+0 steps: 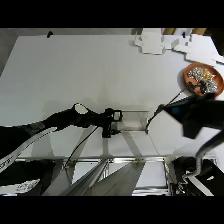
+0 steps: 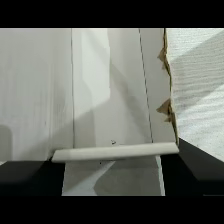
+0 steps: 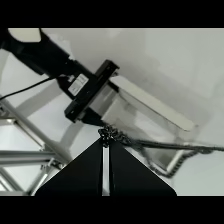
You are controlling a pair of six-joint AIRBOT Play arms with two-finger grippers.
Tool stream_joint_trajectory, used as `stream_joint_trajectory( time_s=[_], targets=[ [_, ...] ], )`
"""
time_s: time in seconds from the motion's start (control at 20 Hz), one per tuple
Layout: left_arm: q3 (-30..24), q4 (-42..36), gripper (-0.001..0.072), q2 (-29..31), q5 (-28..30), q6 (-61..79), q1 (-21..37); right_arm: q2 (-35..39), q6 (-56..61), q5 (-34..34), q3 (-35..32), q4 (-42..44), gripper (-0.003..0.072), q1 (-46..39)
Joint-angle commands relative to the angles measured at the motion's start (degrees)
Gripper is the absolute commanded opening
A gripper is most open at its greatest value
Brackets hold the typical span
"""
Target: Fold the box and place the chain.
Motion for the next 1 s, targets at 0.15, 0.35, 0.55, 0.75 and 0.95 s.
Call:
stream_joint_trajectory(
  time_s=[0.15,0.35,0.55,0.75,0.95],
  targets=[
    [0.0,0.0,0.0271,0.0,0.0,0.0,0.0,-0.1,0.6,-14.0,-12.2,-7.3,0.0022,11.3],
    [0.0,0.0,0.0271,0.0,0.0,0.0,0.0,-0.2,0.6,-14.0,-12.5,-10.6,0.0022,11.3],
    [0.0,0.0,0.0271,0.0,0.0,0.0,0.0,-2.4,0.6,-16.0,-15.8,-10.8,0.0022,11.2],
    [0.0,0.0,0.0271,0.0,0.0,0.0,0.0,-7.7,0.5,-19.0,-21.1,-9.2,0.0023,11.2],
    [0.0,0.0,0.0271,0.0,0.0,0.0,0.0,-12.2,0.5,-24.2,-25.2,-7.6,0.0023,11.2]
  ],
)
